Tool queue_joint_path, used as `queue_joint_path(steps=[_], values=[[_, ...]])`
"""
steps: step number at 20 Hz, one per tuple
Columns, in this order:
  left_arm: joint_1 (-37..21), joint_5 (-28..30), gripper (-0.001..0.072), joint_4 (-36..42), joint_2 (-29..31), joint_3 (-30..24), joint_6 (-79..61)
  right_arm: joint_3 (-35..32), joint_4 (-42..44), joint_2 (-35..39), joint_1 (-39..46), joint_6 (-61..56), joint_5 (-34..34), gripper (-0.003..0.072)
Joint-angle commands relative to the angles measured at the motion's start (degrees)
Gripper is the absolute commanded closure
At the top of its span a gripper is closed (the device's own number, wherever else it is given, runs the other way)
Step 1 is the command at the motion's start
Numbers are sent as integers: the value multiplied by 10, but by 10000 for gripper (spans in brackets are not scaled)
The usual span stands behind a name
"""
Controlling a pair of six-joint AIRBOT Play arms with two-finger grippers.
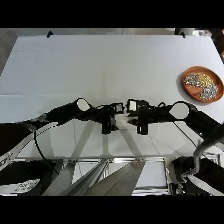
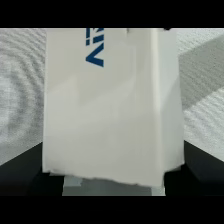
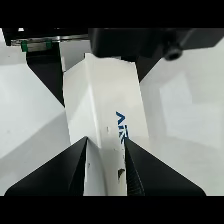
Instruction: Fold the box and place the chain.
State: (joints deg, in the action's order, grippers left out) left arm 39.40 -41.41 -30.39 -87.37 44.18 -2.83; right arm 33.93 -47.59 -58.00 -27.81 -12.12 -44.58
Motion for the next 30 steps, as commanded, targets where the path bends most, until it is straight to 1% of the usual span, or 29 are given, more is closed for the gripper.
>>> queue_joint_path(steps=[1, 5, 6, 7, 11, 14, 20, 23, 30], values=[[0, 0, 337, -1, 0, 0, -1, 0, 0, 11, 0, 0, 3, 472], [0, 0, 337, 0, 0, 0, -1, -2, -1, 17, 0, 0, 2, 475], [0, 0, 337, -1, 0, 0, -1, -5, -1, 16, 0, 0, 3, 519], [0, 0, 337, 0, 0, 0, -1, -10, -1, 16, 0, 0, 3, 536], [0, 0, 337, -1, 0, 0, -1, -36, -3, 16, 0, 0, 24, 536], [0, 0, 337, -1, 0, 0, -1, -38, 0, 16, 0, 0, 40, 537], [0, 0, 337, -1, 0, 0, -1, -44, 0, 16, 0, -13, -5, 537], [0, 0, 337, -1, 0, 0, -1, -62, 0, 16, 0, -13, -3, 537], [0, 0, 337, -1, 0, 0, -1, -70, 0, 16, 0, -13, 1, 537]])
